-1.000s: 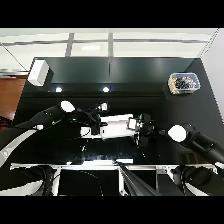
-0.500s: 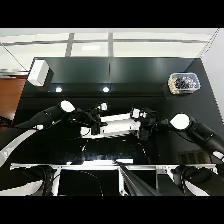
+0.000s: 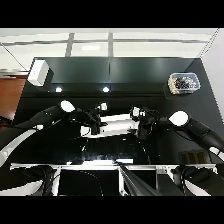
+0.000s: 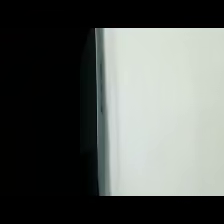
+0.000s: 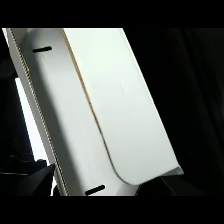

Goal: Fold the box and place the chain.

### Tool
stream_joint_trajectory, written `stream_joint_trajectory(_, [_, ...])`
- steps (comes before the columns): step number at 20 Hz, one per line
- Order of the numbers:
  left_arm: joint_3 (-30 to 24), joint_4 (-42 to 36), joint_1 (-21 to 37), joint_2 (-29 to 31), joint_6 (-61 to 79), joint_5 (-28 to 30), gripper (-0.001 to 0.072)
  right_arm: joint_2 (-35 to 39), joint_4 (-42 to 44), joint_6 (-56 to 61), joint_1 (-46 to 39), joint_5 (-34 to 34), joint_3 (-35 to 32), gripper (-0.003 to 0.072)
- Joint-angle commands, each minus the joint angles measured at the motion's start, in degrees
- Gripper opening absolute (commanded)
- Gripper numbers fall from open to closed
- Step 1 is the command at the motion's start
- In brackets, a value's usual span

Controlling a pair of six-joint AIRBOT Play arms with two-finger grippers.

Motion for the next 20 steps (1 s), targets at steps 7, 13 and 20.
stream_joint_trajectory(7, [0.0,0.0,0.0,0.0,-0.1,0.0,0.0025,-4.5,2.1,-6.1,0.0,3.5,-0.9,0.0686])
stream_joint_trajectory(13, [0.0,0.0,0.0,0.0,-0.1,0.0,0.0025,-7.2,2.1,-8.8,0.0,3.7,-0.9,0.0686])
stream_joint_trajectory(20, [0.0,0.0,0.0,0.0,-0.1,0.0,0.0025,-10.0,1.9,-9.8,0.0,3.1,-0.9,0.0686])
